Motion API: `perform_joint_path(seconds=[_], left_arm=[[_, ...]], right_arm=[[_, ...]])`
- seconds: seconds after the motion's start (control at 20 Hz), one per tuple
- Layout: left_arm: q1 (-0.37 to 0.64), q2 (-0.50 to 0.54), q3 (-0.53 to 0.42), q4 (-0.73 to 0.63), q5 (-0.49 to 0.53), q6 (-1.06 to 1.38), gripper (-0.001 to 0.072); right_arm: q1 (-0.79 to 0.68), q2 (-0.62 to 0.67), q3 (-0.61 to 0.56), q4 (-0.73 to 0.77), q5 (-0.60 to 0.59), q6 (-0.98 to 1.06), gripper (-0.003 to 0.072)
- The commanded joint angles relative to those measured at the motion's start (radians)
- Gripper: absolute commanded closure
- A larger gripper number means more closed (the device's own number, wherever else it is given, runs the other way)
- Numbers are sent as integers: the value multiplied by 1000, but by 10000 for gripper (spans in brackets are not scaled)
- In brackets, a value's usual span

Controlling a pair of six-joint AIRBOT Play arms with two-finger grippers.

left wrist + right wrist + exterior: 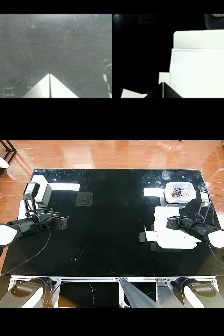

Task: Fold the box and place the chain.

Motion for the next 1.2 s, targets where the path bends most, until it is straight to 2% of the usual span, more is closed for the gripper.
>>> perform_joint_path(seconds=[0.0, 1.0, 1.05, 1.1, 1.15], left_arm=[[0, -1, 0, 0, 2, 0, 689], [0, -21, 0, 0, 0, 0, 686], [0, -23, 0, 0, -1, 0, 625], [0, -23, 0, 0, 0, 0, 334], [0, -23, 0, 0, 1, -5, 77]], right_arm=[[0, 1, 0, 0, 0, 0, 667], [0, 1, 0, 24, -19, 2, 666], [0, 1, 0, 23, -38, 1, 666], [0, 1, 0, 23, -60, 3, 639], [0, 0, 0, 21, -60, 3, 271]])
